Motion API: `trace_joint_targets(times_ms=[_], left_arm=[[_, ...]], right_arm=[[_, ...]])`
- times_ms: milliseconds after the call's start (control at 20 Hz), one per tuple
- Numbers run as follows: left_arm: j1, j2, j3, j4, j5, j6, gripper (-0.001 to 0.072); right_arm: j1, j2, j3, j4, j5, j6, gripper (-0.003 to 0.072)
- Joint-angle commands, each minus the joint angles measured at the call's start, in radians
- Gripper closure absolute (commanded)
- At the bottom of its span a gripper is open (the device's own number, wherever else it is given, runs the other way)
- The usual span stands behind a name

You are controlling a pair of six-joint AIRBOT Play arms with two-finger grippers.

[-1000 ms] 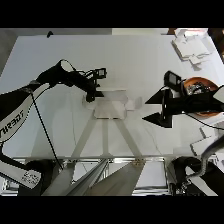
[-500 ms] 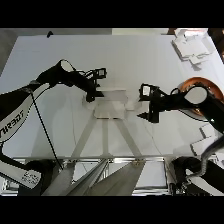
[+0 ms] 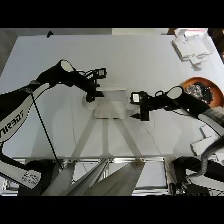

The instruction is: Fold the box and place the chain.

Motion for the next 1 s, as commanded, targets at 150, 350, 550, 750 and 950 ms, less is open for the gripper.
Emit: trace_joint_targets(times_ms=[150, 350, 550, 750, 950], left_arm=[[0.000, -0.001, 0.000, 0.000, 0.000, 0.000, 0.0694], [0.000, -0.001, 0.000, 0.000, 0.000, 0.000, 0.0694], [0.000, -0.001, 0.000, 0.000, 0.000, 0.000, 0.0694], [-0.001, -0.001, 0.000, 0.000, 0.000, 0.000, 0.0694], [-0.001, -0.001, 0.000, 0.000, 0.000, 0.000, 0.0694]], right_arm=[[0.034, -0.092, -0.001, 0.095, -0.039, -0.061, -0.0007], [0.052, -0.100, 0.000, 0.105, -0.040, 0.005, -0.0012], [0.052, -0.100, 0.000, 0.096, -0.072, 0.258, -0.0011], [0.052, -0.099, 0.000, 0.090, -0.060, 0.370, -0.0011], [0.052, -0.090, 0.000, 0.093, -0.053, 0.396, -0.0011]])
